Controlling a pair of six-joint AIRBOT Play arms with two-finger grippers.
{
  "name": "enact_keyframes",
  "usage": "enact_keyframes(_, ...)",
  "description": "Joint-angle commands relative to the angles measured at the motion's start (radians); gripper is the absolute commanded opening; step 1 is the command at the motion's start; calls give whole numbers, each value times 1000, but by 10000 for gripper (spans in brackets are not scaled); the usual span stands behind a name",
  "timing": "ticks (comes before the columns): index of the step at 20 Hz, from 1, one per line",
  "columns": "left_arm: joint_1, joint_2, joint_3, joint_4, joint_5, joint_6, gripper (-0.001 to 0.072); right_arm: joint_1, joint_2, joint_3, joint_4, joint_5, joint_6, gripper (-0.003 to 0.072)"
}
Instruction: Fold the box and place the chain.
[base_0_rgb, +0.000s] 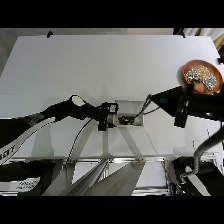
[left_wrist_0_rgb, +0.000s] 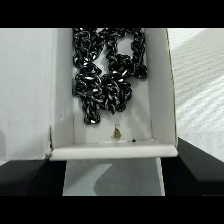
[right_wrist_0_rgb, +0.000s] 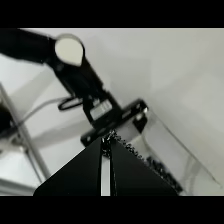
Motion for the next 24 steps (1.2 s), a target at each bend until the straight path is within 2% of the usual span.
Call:
enact_keyframes(1,1,0,1,0,0,0,256,98,-137,0,-135,0,-27,13)
enact_keyframes(5,1,0,1,0,0,0,256,166,-267,0,-169,-24,-28,13)
enact_keyframes(11,1,0,1,0,0,0,256,261,-423,0,-169,-123,-24,13)
enact_keyframes(17,1,0,1,0,0,0,256,278,-480,0,-282,-148,79,16)
enact_keyframes(19,1,0,1,0,0,0,256,278,-480,0,-280,-146,79,69)
enact_keyframes(21,1,0,1,0,0,0,256,278,-481,0,-281,-147,78,81)
enact_keyframes(23,1,0,1,0,0,0,256,278,-480,0,-280,-138,79,185)
enact_keyframes(24,1,0,1,0,0,0,256,278,-480,0,-280,-129,79,196)
